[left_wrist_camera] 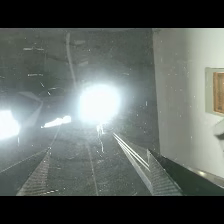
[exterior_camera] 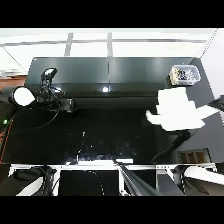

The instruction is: Fold the box and place the chain.

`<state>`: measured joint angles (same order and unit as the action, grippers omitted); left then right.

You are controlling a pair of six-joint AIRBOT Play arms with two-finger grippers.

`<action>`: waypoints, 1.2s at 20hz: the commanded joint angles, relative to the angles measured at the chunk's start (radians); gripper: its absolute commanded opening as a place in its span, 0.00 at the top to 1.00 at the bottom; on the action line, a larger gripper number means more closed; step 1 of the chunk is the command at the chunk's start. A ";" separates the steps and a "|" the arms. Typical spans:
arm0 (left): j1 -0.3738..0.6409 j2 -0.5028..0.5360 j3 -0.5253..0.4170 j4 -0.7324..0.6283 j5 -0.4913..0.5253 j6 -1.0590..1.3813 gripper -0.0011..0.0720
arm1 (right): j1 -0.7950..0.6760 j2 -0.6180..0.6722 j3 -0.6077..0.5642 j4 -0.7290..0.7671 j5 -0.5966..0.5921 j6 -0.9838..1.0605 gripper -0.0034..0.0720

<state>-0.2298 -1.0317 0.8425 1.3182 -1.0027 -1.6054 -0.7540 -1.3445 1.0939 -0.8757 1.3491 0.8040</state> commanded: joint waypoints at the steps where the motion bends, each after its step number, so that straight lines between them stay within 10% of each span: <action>1: 0.000 -0.001 0.001 0.001 0.018 0.001 0.02 | 0.199 0.205 -0.206 0.195 -0.111 0.017 0.94; 7: -0.052 -0.022 0.000 -0.003 0.090 0.006 0.02 | 0.658 0.549 -0.718 0.602 -0.628 0.018 0.94; 12: -0.034 -0.131 0.001 -0.210 0.127 0.105 0.02 | 1.080 0.552 -0.863 0.710 -0.980 0.050 0.94; 17: 0.142 -0.365 0.001 -0.916 -0.045 0.589 0.02 | 1.191 0.551 -0.863 0.711 -1.034 0.082 0.94; 24: 0.065 -0.527 0.012 -0.881 -0.165 0.691 0.02 | 1.190 0.551 -0.863 0.726 -1.026 0.082 0.94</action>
<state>-0.1368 -1.5024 0.8463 0.4736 -1.1084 -0.9901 0.4282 -0.7937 0.2325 -0.1570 0.3298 0.8833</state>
